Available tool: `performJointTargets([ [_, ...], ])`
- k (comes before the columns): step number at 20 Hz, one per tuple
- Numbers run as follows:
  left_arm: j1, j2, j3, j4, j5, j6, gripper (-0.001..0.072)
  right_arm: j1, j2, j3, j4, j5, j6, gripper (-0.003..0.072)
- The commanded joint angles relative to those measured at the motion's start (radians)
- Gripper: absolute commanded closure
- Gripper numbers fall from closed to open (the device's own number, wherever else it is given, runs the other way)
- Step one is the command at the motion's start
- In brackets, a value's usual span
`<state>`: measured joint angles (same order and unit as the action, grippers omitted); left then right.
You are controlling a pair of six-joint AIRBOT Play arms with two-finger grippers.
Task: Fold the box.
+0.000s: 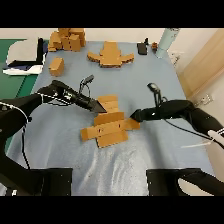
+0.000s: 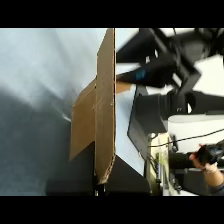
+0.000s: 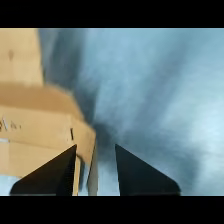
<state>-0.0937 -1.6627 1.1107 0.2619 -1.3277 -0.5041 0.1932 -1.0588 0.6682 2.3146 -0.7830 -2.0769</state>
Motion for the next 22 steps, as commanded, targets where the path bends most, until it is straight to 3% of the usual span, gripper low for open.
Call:
performJointTargets([
  [1,-0.073,0.038,0.012,0.031,0.017,0.104,0.0697,-0.105,0.001,0.086,-0.008,-0.032,0.134,0.0353],
  [3,-0.109,0.051,0.010,0.017,0.042,0.182,0.0698,-0.125,0.000,0.099,0.008,-0.026,0.204,0.0614],
  [4,-0.127,0.056,0.010,0.005,0.061,0.233,0.0698,-0.119,0.000,0.097,0.010,-0.026,0.205,0.0663],
  [8,-0.156,0.053,0.002,-0.010,0.139,0.377,0.0697,-0.056,0.000,0.082,0.014,0.028,0.252,0.0674],
  [12,-0.152,0.011,-0.002,0.007,0.127,0.419,0.0696,0.016,-0.002,0.081,0.016,0.140,0.264,0.0674],
  [22,-0.173,0.018,-0.036,-0.044,0.196,0.550,0.0698,0.052,-0.002,0.081,0.001,0.145,0.282,0.0675],
])
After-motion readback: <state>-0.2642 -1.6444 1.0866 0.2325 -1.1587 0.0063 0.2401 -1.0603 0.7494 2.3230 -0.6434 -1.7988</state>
